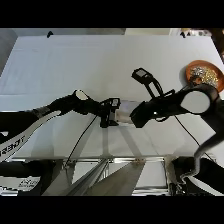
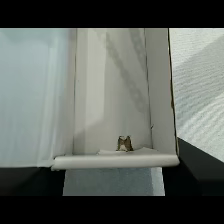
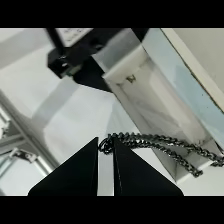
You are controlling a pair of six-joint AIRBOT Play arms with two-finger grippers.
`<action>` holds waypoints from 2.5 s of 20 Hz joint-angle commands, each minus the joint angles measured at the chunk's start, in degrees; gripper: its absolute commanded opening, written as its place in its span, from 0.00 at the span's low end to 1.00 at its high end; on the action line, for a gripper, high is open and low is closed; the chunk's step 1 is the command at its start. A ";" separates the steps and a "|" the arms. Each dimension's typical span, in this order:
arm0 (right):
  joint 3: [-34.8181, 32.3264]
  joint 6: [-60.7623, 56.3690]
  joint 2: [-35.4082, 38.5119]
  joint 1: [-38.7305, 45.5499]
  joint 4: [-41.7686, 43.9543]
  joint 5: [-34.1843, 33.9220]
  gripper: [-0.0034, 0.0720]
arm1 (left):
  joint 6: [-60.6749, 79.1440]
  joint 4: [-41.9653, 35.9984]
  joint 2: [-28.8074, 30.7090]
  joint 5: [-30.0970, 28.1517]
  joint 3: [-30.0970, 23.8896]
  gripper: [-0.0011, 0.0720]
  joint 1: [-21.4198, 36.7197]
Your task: Fold the box and place the chain.
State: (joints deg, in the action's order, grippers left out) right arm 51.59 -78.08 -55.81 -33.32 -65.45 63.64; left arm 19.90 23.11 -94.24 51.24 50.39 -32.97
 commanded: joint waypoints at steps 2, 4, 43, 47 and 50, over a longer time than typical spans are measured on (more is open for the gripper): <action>-3.28 -1.55 -4.55 -0.90 -2.64 -3.34 0.07 | 0.00 0.02 0.04 0.00 0.04 0.30 0.02; -5.20 -1.62 -5.92 -0.90 -2.51 -6.38 0.07 | 0.00 0.02 0.04 0.00 0.04 0.30 0.02; -5.90 -13.70 -19.82 20.00 -27.15 -10.10 0.34 | 0.00 0.02 0.04 -0.02 0.04 0.30 0.02; -5.88 -15.13 -20.41 20.00 -27.34 -12.09 0.34 | 0.00 0.02 0.04 -0.02 0.04 0.30 0.02; -5.90 -15.15 -21.51 20.00 -27.34 -11.78 0.34 | 0.00 0.02 0.04 0.00 0.04 0.30 0.02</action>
State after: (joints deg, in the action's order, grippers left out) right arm 45.74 -92.92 -76.34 -13.34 -92.73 52.29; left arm 19.90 23.14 -94.24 51.24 50.39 -32.97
